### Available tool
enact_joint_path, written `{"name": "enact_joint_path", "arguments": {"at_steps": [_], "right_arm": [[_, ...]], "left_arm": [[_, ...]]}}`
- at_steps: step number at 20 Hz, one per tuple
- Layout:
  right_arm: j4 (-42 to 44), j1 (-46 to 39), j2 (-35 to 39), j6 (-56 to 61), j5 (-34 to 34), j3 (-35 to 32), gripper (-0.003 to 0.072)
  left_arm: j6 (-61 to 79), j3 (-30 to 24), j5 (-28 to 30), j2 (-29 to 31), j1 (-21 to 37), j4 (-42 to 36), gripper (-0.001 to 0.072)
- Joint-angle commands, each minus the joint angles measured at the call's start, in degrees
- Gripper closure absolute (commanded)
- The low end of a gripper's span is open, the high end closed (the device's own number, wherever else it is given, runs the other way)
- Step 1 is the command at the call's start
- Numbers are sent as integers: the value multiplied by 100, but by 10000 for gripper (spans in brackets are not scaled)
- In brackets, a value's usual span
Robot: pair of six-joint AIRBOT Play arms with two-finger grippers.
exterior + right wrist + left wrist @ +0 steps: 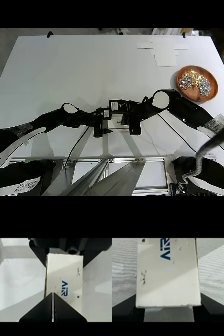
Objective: Fold the box and place the chain.
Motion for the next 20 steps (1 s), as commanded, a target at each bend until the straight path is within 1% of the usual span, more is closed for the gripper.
{"name": "enact_joint_path", "arguments": {"at_steps": [1, 6, 13, 20], "right_arm": [[26, 7, -2, -2, -107, -122, 668], [28, 7, -22, 0, -308, -337, 668], [31, 7, -22, 0, -326, -352, 668], [131, 7, -37, 20, -433, -664, 668]], "left_arm": [[-7, -2, 15, 4, 2, -4, 538], [-7, -2, 17, 4, 2, -4, 538], [-7, -2, 17, 4, 2, -4, 538], [-7, -2, 17, 4, 2, -4, 538]]}}
